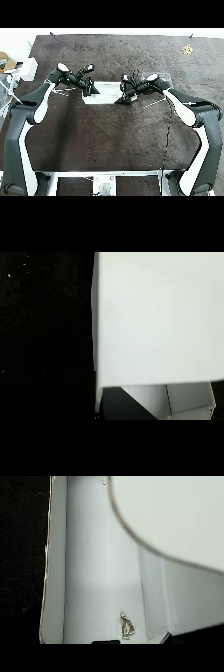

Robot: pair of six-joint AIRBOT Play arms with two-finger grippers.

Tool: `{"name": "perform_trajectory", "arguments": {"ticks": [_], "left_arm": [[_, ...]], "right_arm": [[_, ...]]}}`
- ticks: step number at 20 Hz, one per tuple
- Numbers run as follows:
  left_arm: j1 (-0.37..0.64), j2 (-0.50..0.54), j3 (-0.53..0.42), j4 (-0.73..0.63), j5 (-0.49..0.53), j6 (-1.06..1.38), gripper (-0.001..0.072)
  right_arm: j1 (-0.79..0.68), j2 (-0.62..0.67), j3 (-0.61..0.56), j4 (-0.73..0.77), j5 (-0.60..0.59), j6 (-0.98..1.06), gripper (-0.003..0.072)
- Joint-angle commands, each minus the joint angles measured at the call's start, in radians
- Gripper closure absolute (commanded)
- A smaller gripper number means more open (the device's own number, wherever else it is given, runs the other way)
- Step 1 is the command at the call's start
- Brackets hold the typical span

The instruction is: Fold the box and place the chain.

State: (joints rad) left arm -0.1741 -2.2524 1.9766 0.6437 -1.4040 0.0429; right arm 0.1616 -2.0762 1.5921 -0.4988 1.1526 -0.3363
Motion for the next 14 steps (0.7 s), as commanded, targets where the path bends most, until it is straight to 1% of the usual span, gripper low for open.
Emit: {"name": "perform_trajectory", "arguments": {"ticks": [1, 3, 6, 7, 8, 14], "left_arm": [[0.000, 0.001, 0.001, 0.000, 0.001, 0.000, 0.0699], [0.000, 0.001, 0.001, 0.000, 0.001, 0.000, 0.0699], [0.000, 0.001, 0.001, 0.000, 0.001, 0.000, 0.0699], [0.000, 0.001, 0.001, 0.000, 0.001, 0.000, 0.0699], [-0.001, 0.001, 0.001, 0.000, 0.001, 0.000, 0.0699], [0.000, 0.001, 0.001, 0.000, 0.001, 0.000, 0.0699]], "right_arm": [[0.000, -0.008, 0.002, 0.002, -0.008, 0.014, 0.0128], [-0.002, -0.019, 0.002, 0.002, -0.008, 0.023, 0.0109], [-0.007, -0.019, 0.002, 0.023, -0.014, 0.023, 0.0112], [-0.007, -0.018, 0.002, 0.012, -0.015, 0.023, 0.0134], [-0.007, -0.018, 0.002, 0.008, -0.016, 0.023, 0.0188], [-0.007, -0.018, 0.002, -0.006, -0.040, 0.023, 0.0190]]}}
